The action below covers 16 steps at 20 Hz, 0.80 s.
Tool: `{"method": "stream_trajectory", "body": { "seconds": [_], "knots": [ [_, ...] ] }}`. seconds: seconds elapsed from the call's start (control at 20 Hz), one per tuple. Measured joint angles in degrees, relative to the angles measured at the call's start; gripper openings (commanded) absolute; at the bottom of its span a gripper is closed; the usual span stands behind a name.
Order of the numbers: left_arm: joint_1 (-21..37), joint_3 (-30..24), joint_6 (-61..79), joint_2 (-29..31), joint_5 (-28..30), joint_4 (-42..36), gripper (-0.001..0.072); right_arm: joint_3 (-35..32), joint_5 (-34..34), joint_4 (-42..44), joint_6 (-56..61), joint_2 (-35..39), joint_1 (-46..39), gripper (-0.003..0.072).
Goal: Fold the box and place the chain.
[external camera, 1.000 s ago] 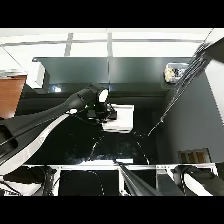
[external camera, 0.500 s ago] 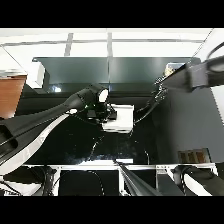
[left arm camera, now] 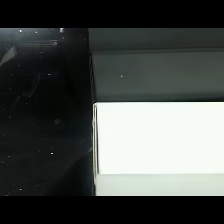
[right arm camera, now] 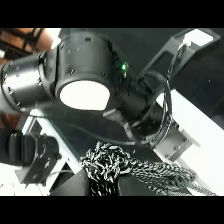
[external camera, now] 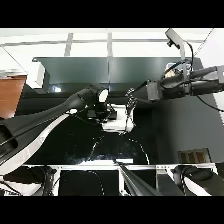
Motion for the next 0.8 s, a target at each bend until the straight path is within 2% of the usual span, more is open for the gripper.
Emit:
{"method": "stream_trajectory", "body": {
  "seconds": [0.15,0.3,0.5,0.8],
  "knots": [
    [0.0,0.0,0.0,0.0,-0.02,-0.02,0.0028,-0.44,-1.73,0.83,-0.2,-0.02,0.61,0.0017],
    [0.0,0.0,0.0,0.0,-0.04,-0.02,0.0027,1.88,-2.23,2.21,-0.31,-0.04,0.2,0.0017],
    [0.0,0.0,0.0,0.0,-0.02,-0.02,0.0028,6.58,-1.79,3.93,-0.35,-0.04,-0.55,0.0017],
    [0.0,0.0,0.0,0.0,0.0,-0.02,0.0028,8.46,-0.09,6.23,-0.13,-0.04,-0.79,0.0017]
  ]
}}
